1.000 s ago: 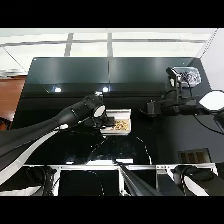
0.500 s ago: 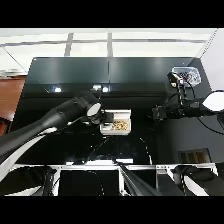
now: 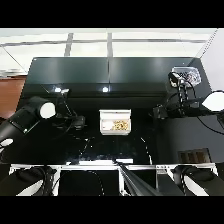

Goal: Fold the box and place the chain.

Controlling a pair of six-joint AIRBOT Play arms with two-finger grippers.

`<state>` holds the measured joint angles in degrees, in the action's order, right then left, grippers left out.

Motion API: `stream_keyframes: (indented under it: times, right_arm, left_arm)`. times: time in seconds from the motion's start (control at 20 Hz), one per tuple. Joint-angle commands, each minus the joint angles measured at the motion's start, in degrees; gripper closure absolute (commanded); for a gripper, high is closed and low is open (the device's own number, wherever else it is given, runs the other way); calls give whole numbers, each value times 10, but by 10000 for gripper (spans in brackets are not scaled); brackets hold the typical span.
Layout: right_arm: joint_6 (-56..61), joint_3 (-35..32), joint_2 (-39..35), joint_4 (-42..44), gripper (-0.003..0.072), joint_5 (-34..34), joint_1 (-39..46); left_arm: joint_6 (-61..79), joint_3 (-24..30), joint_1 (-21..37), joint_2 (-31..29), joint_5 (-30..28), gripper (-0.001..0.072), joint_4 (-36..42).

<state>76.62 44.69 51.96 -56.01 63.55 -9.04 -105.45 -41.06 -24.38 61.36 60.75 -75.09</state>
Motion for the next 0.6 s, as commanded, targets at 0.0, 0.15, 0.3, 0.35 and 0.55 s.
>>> stream_keyframes:
  times: [0.0,0.15,0.3,0.35,0.55]
  right_arm:
    - [1,0,0,-2,454,-8,0]
    - [1,0,0,-1,454,-8,0]
    - [9,0,0,-2,454,-8,0]
    - [11,0,0,-2,454,-8,0]
    - [25,0,0,-1,454,-8,0]
  left_arm:
    - [541,97,84,-4,-110,181,386]
    - [769,100,63,7,-108,-10,406]
    - [1019,100,35,7,-113,-4,382]
    - [1078,100,27,7,-117,-4,371]
    - [1127,91,10,24,-157,-1,337]
